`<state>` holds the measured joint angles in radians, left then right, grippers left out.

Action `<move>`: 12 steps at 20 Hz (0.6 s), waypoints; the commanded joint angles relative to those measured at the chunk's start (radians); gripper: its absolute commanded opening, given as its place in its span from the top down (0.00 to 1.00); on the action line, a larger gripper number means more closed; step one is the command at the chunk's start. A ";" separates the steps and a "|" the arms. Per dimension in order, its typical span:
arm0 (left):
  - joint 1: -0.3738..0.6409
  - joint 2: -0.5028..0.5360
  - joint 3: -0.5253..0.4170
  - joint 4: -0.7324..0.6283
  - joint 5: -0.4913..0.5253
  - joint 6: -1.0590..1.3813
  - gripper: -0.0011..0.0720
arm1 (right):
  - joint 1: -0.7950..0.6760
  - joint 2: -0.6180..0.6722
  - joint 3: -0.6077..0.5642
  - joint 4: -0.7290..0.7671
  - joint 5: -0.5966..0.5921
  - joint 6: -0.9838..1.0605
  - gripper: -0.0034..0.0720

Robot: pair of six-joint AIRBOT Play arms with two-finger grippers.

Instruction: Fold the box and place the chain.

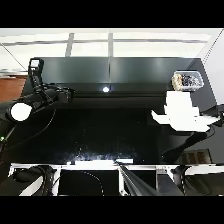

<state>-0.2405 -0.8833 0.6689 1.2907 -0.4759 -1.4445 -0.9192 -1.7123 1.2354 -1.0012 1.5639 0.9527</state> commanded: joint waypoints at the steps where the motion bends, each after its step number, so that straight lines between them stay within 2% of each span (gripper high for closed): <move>1: -0.003 0.000 0.000 0.010 -0.004 0.000 0.03 | 0.035 -0.023 0.016 0.007 0.023 -0.022 0.53; 2: -0.003 0.000 0.000 0.010 -0.004 0.000 0.03 | 0.034 -0.023 0.016 0.031 0.031 -0.023 0.68; 3: -0.003 0.000 0.000 0.010 -0.004 0.000 0.03 | 0.034 -0.023 0.016 0.061 0.049 -0.029 0.79; 5: -0.003 0.000 0.000 0.010 -0.003 0.000 0.03 | 0.040 -0.019 0.015 0.134 0.095 -0.049 0.79; 6: -0.003 0.000 0.000 0.010 -0.003 0.000 0.03 | 0.049 -0.011 0.013 0.160 0.103 -0.053 0.89; 8: -0.003 0.000 0.000 0.010 -0.003 0.001 0.03 | 0.080 0.024 -0.019 0.211 0.103 -0.067 0.89; 10: -0.003 0.000 0.001 0.003 0.003 0.000 0.03 | 0.129 0.084 -0.100 0.295 0.072 -0.116 0.89; 12: -0.003 0.000 0.000 0.001 0.003 0.000 0.03 | 0.196 0.174 -0.209 0.372 -0.008 -0.163 0.89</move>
<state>-0.2436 -0.8833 0.6689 1.2972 -0.4770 -1.4441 -0.7910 -1.6245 1.1305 -0.7517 1.6230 0.8539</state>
